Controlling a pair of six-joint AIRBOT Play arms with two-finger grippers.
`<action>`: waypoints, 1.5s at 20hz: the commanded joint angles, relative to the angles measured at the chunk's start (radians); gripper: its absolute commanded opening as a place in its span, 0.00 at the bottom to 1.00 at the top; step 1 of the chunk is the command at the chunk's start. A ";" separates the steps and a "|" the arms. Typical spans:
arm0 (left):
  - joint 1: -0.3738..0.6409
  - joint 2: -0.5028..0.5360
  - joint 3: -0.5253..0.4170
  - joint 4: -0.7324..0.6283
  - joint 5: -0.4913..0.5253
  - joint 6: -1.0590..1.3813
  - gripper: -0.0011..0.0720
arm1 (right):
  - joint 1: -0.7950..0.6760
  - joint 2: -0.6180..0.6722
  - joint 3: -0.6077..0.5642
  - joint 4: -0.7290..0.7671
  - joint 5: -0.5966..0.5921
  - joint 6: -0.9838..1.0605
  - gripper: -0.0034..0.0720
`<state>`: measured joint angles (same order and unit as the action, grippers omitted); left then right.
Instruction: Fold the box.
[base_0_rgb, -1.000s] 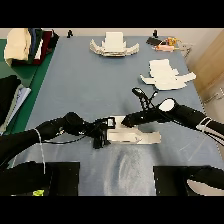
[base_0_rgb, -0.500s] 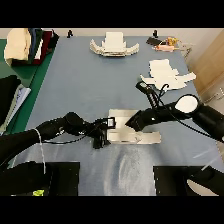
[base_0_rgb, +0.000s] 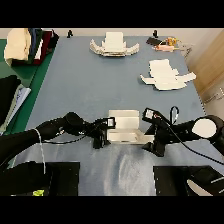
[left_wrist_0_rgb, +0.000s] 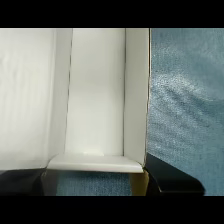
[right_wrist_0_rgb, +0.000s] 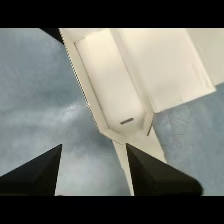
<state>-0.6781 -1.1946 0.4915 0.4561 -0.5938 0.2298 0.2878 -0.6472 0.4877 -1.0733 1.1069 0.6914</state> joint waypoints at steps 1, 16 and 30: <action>0.000 0.000 0.000 0.000 0.000 0.000 0.58 | 0.001 0.012 -0.082 -0.097 -0.133 -0.210 0.91; 0.000 0.000 0.000 0.000 0.000 0.000 0.58 | 0.018 -0.145 -0.131 0.151 -0.375 -0.554 0.39; 0.000 0.000 0.000 0.000 0.000 0.000 0.58 | 0.098 -0.233 -0.130 0.262 -0.469 -0.648 0.73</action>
<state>-0.6781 -1.1946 0.4915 0.4576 -0.5941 0.2314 0.3592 -0.8528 0.3576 -0.8276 0.6716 0.0616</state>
